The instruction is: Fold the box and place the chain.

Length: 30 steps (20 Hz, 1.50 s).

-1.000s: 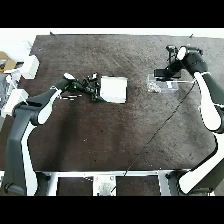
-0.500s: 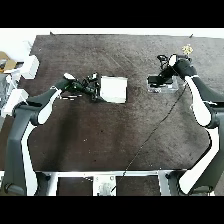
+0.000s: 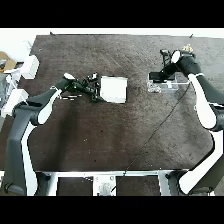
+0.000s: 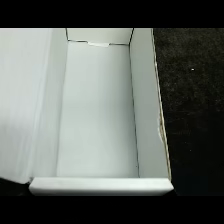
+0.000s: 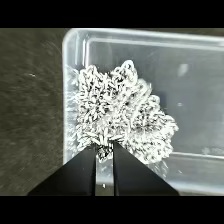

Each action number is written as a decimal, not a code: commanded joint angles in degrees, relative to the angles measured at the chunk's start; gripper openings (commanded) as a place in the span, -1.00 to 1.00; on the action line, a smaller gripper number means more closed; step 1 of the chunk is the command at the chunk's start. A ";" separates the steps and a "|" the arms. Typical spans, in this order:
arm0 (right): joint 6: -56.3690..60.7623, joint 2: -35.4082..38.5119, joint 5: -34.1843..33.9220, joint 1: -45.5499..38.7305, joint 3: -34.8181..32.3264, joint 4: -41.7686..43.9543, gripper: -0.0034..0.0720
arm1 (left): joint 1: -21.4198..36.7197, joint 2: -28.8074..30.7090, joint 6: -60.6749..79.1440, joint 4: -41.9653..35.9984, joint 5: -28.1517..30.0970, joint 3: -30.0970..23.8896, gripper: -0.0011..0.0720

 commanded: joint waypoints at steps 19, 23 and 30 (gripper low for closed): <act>-2.71 32.13 -4.39 7.65 -2.45 -13.70 -0.90 | 0.00 0.00 0.02 0.02 -0.02 0.00 -0.01; -1.60 32.04 -12.94 5.44 -10.58 -13.57 -0.90 | 0.00 0.00 0.02 0.02 -0.02 0.00 -0.01; 0.24 27.67 -17.53 5.29 -13.55 -13.20 -0.90 | 0.00 0.00 0.02 0.02 -0.02 0.00 -0.01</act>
